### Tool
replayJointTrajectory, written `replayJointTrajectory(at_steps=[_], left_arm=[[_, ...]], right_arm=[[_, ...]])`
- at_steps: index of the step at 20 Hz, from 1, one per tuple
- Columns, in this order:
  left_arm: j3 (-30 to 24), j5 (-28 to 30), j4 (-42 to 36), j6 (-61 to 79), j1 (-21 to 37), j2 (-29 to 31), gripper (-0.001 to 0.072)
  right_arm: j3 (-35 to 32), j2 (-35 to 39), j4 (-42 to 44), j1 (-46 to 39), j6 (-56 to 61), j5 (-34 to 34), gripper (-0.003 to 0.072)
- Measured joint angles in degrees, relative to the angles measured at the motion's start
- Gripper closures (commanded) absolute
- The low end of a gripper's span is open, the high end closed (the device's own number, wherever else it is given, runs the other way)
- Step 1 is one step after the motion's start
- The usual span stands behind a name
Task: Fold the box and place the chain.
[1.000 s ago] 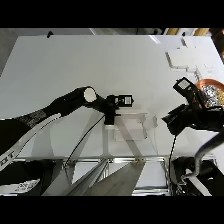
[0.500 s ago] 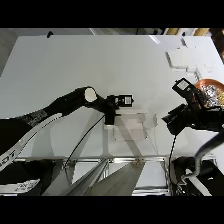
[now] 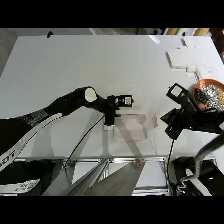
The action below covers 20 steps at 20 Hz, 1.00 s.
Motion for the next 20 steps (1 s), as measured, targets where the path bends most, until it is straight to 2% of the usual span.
replayJointTrajectory(at_steps=[4, 8, 9, 10, 12, 14, 20], left_arm=[[0.0, -0.02, 0.0, 0.0, 0.0, 0.0, 0.0699], [0.0, -0.02, 0.02, 0.0, 0.0, 0.0, 0.0699], [0.0, -0.02, 0.02, 0.0, 0.0, 0.0, 0.0699], [0.0, -0.04, 0.02, 0.0, 0.0, 0.0, 0.0699], [0.0, -0.07, 0.02, 0.0, 0.0, 0.0, 0.0699], [0.0, -0.17, 0.02, -0.02, 0.0, 0.0, 0.0699], [0.0, -0.24, 0.02, -0.02, 0.0, 0.0, 0.0699]], right_arm=[[-3.28, -2.4, 6.1, 0.07, -12.02, -1.36, 0.0669], [-5.33, -4.74, 6.58, 2.54, -16.63, -3.98, 0.0668], [-6.01, -5.05, 5.53, 3.58, -17.44, -4.7, 0.0646], [-6.78, -5.2, 4.07, 4.87, -18.14, -5.09, 0.0508], [-8.5, -5.4, 1.07, 8.63, -19.76, -6.14, 0.0301], [-10.71, -5.16, -1.86, 13.46, -20.92, -8.35, 0.0063], [-18.6, -3.52, -7.04, 25.14, -22.84, -22.03, 0.0059]])
